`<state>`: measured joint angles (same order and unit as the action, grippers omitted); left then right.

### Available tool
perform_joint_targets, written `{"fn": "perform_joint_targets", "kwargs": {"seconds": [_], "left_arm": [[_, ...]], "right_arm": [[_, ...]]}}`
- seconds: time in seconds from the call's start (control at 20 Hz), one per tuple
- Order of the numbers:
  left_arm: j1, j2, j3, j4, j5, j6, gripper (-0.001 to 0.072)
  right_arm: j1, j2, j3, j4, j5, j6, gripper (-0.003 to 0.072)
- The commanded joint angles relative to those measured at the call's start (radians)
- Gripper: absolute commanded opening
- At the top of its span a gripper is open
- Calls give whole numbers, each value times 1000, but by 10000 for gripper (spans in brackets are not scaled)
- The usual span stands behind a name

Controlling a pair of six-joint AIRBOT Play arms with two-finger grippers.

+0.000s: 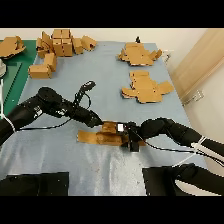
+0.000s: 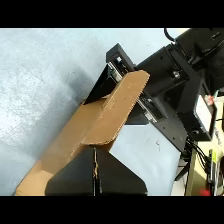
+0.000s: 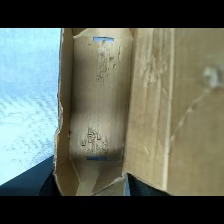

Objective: Fold the box.

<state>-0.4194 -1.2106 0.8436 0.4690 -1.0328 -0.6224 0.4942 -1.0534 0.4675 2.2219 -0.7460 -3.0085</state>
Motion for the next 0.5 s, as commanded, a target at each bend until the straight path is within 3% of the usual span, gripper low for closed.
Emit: {"fn": "perform_joint_targets", "kwargs": {"seconds": [0.0, 0.45], "left_arm": [[31, -1, 1, 0, -2, 8, 11], [66, -1, 1, 1, -20, 32, 11]], "right_arm": [[1, 0, 1, -1, -48, 0, 513], [93, -5, 16, -72, -48, 0, 513]]}}
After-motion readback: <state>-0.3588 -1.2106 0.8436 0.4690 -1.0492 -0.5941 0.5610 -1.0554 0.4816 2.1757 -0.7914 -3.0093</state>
